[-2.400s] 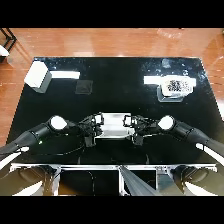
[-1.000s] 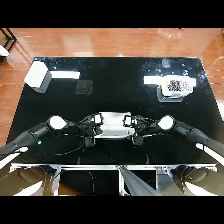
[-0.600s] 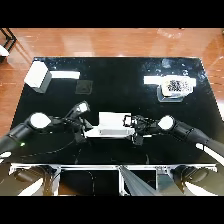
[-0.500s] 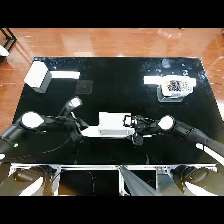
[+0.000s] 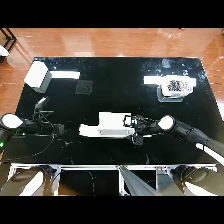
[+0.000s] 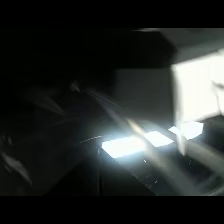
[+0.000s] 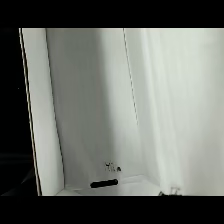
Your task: Fold the box and place the chain.
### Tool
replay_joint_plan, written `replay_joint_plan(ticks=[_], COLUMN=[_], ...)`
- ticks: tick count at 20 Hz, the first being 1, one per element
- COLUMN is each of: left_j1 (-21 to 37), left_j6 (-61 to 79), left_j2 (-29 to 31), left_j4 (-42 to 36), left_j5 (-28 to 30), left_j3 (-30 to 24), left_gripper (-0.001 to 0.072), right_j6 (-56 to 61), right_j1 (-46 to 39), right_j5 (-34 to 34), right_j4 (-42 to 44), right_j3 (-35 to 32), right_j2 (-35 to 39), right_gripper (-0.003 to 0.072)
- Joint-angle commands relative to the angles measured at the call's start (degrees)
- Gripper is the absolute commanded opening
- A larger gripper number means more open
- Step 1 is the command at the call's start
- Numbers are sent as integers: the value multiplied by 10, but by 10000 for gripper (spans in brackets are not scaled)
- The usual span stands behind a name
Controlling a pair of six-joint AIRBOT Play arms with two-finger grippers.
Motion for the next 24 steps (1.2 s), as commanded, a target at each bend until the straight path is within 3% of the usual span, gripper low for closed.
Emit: replay_joint_plan(ticks=[1, 4, 8, 13, 14, 16, 17, 18, 24], left_j1=[23, -22, -83, -128, -130, -131, -131, -131, -131], left_j6=[-57, 17, 22, 65, 79, 87, 94, 101, 100], left_j2=[-39, -106, -194, -216, -216, -215, -215, -214, -194], left_j4=[-83, -176, -207, -274, -287, -289, -289, -288, -304], left_j5=[0, 15, 51, 70, 64, 49, 37, 18, -10], left_j3=[-18, -18, -17, -17, -16, -12, -8, -2, 28], left_gripper=[19, 18, 18, 19, 57, 403, 521, 575, 575], right_j6=[0, 0, 0, 0, 0, 0, 0, 0, 0], right_j1=[0, 0, 0, 0, 0, 0, 0, 0, 0], right_j5=[1, 1, 1, 1, 1, 1, 1, 1, 1], right_j4=[0, 0, 0, 0, 0, 0, 0, 0, 0], right_j3=[0, 0, 0, 0, 0, 0, 0, 0, 0], right_j2=[0, 0, 0, 0, 0, 0, 0, 0, 0], right_gripper=[284, 284, 284, 284, 284, 284, 284, 284, 284])
